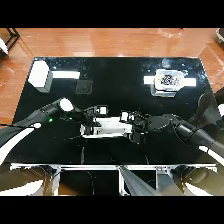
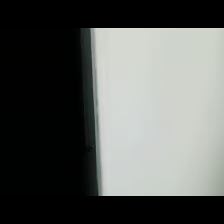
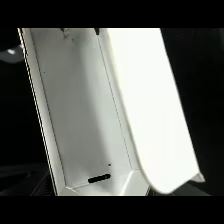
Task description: Fold the box and place the chain.
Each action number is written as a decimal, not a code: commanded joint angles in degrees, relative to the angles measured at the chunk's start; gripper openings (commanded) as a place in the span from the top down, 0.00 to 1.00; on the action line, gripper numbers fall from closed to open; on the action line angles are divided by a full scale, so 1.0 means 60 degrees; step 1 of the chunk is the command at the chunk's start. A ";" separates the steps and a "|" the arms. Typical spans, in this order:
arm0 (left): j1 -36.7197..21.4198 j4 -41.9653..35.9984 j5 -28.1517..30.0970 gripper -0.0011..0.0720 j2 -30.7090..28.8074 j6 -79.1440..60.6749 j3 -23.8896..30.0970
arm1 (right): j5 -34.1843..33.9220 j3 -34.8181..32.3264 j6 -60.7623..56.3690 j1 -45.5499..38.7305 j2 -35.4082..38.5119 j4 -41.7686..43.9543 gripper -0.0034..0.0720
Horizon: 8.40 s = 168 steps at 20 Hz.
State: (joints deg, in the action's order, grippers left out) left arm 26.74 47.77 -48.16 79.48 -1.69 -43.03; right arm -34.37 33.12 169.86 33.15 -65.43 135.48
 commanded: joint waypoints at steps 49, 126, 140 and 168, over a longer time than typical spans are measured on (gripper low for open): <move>0.0007 0.0000 0.0200 0.95 0.0007 0.0000 -0.0004 | 0.0229 0.0058 0.0222 0.0375 -0.1049 -0.0095 0.18; -0.2259 0.0820 -0.0849 0.11 -0.4047 0.0528 0.1585 | 0.0404 0.0058 0.0219 0.0375 -0.1107 -0.0415 0.70; 0.0466 0.2193 -0.0459 0.11 -0.3264 0.2699 0.1523 | 0.0364 0.0058 0.0211 0.0375 -0.1107 -0.0415 0.70; 0.0466 0.1086 0.0601 0.53 -0.2554 0.2532 0.1541 | 0.0368 0.0058 0.0211 0.0375 -0.1107 -0.0419 0.70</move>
State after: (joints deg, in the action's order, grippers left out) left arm 29.54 55.44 -44.16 63.59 13.50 -33.80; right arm -32.18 33.52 171.15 35.38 -72.07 132.94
